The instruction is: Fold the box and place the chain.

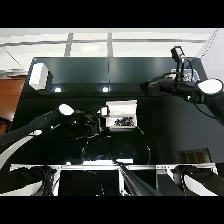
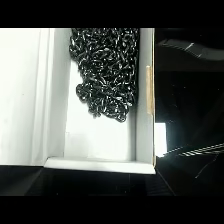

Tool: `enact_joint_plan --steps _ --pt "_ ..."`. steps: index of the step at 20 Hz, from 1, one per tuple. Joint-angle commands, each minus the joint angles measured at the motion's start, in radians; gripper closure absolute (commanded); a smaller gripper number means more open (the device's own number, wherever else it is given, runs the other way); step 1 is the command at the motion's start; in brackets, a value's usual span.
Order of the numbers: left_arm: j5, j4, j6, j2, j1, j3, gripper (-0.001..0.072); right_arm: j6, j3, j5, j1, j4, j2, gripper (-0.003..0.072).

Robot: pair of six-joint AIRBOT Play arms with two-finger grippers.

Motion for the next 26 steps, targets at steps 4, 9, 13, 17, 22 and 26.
enact_joint_plan --steps 4,9,13,17,22,26 --pt "0.0 0.001 0.0 -0.001 -0.001 0.0 0.0311 -0.098 0.036 0.073 0.1 -0.019 -0.201 -0.0022" --pt "0.0 0.001 0.0 -0.001 -0.001 0.0 0.0311 -0.315 0.055 0.338 0.098 -0.158 -0.117 -0.0022" --pt "0.0 0.001 0.0 -0.001 -0.001 0.0 0.0311 -0.311 0.04 0.377 0.102 -0.348 -0.074 -0.0022" --pt "0.0 0.001 0.0 -0.001 -0.001 0.0 0.0311 -0.422 -0.011 0.344 0.137 -0.319 -0.086 -0.0022" --pt "0.0 0.001 0.0 -0.001 -0.001 0.0 0.0311 -0.457 -0.016 0.33 0.174 -0.305 -0.09 -0.0022" --pt "0.0 0.001 0.0 -0.001 -0.001 0.0 0.0311 -0.456 -0.016 0.336 0.203 -0.301 -0.09 -0.0022"
